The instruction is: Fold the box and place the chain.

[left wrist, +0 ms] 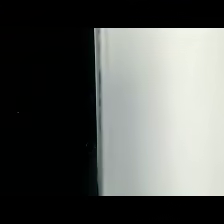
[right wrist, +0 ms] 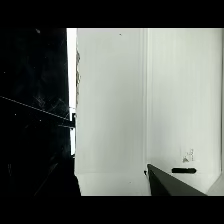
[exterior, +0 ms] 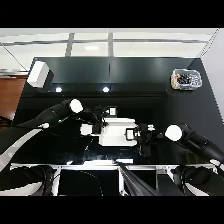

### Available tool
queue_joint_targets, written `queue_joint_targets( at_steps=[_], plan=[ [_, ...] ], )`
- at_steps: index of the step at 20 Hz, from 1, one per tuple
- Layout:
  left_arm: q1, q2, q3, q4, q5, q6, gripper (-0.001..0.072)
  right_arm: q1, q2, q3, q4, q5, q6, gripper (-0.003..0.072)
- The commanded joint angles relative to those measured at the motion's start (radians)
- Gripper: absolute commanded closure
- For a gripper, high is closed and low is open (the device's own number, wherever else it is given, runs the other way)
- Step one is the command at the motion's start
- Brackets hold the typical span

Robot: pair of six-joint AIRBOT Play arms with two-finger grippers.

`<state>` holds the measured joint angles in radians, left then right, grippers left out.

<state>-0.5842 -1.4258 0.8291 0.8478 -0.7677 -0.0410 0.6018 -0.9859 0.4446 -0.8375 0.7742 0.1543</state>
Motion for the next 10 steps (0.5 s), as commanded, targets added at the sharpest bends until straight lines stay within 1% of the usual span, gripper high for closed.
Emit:
queue_joint_targets(
  at_steps=[1, 4, 7, 10],
  plan=[
    [0.000, -0.001, 0.001, 0.000, 0.000, 0.000, 0.0685, 0.050, -0.002, -0.031, 0.003, -0.123, -0.001, 0.0057],
    [0.000, -0.001, 0.001, 0.000, 0.000, 0.000, 0.0685, 0.087, -0.002, -0.040, 0.003, -0.195, 0.027, 0.0057],
    [0.000, -0.001, 0.001, 0.000, 0.000, 0.000, 0.0685, 0.078, -0.001, -0.040, -0.010, -0.256, 0.063, 0.0057],
    [0.000, -0.001, 0.001, 0.000, -0.005, 0.000, 0.0685, 0.034, 0.020, -0.031, -0.055, -0.254, 0.063, 0.0057]
  ],
)
